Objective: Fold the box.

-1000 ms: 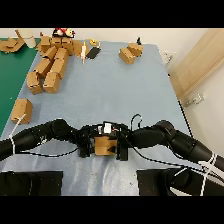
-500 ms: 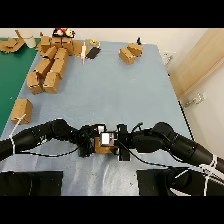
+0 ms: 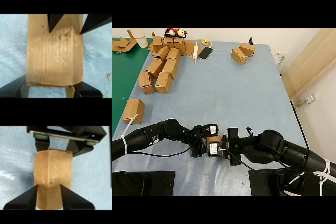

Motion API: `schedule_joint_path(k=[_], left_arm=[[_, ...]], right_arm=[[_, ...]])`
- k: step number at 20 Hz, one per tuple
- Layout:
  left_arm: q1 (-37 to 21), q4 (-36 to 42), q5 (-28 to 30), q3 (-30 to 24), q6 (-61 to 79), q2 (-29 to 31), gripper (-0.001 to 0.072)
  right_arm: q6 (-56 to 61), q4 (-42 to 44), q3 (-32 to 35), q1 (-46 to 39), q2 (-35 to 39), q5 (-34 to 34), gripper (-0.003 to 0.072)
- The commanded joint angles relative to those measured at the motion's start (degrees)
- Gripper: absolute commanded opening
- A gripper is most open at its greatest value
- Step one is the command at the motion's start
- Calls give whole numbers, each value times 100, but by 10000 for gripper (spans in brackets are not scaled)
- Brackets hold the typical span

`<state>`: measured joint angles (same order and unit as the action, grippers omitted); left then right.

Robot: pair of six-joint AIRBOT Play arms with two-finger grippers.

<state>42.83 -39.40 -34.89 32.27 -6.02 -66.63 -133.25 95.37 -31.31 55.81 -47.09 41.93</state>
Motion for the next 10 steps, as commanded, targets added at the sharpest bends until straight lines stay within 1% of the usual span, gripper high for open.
schedule_joint_path(k=[1, 3, 5, 7, 9, 10], left_arm=[[-4, 0, -2, 4, 0, 2, 523], [-4, -2, -2, 4, 0, 2, 523], [-4, 0, -4, 4, 2, 2, 523], [-4, 0, -2, 4, 0, 2, 523], [-4, -2, -2, 4, 0, 2, 523], [-4, 0, -2, 4, 0, 2, 524]], right_arm=[[752, -769, 118, 343, 13, -273, 451], [1215, -1331, 129, 531, 15, -286, 450], [1482, -1700, 129, 678, 15, -273, 443], [1585, -1860, 127, 765, 28, -262, 435], [1611, -1982, 127, 857, 76, -236, 398], [1655, -2026, 127, 870, 101, -229, 398]])
